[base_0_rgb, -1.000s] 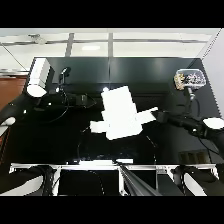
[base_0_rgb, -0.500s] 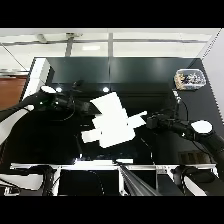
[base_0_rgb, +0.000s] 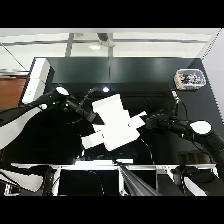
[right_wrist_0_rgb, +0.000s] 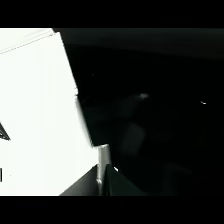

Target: Fold the box and place the chain.

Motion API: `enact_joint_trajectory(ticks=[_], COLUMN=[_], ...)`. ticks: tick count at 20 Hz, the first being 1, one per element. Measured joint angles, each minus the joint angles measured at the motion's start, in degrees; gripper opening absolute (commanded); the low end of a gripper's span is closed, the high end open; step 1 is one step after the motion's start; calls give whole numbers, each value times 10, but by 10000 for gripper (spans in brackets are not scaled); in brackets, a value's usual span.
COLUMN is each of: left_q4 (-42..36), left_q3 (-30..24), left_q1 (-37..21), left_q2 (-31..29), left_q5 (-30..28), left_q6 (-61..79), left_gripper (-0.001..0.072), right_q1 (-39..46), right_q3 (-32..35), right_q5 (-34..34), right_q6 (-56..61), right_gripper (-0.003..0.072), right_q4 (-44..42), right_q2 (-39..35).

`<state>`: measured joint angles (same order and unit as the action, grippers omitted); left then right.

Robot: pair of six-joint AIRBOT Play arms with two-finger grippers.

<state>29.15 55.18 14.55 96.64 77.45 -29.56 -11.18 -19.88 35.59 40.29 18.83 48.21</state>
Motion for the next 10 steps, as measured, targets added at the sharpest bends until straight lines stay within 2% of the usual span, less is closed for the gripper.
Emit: enact_joint_trajectory(ticks=[1,4,6,10], left_q4=[7,12,22,74], left_q3=[1,4,6,6], left_q1=[-1,-5,-2,43], left_q2=[1,0,-11,-63], left_q5=[-2,-1,-11,-99], left_q6=[5,16,19,46], left_gripper=[25,21,21,24], right_q1=[0,6,13,18], right_q3=[0,-16,-52,-128], right_q5=[-5,-8,22,110], right_q6=[0,0,0,-19], right_gripper=[711,711,710,707], right_q4=[3,36,111,279], right_q2=[0,-1,0,0])
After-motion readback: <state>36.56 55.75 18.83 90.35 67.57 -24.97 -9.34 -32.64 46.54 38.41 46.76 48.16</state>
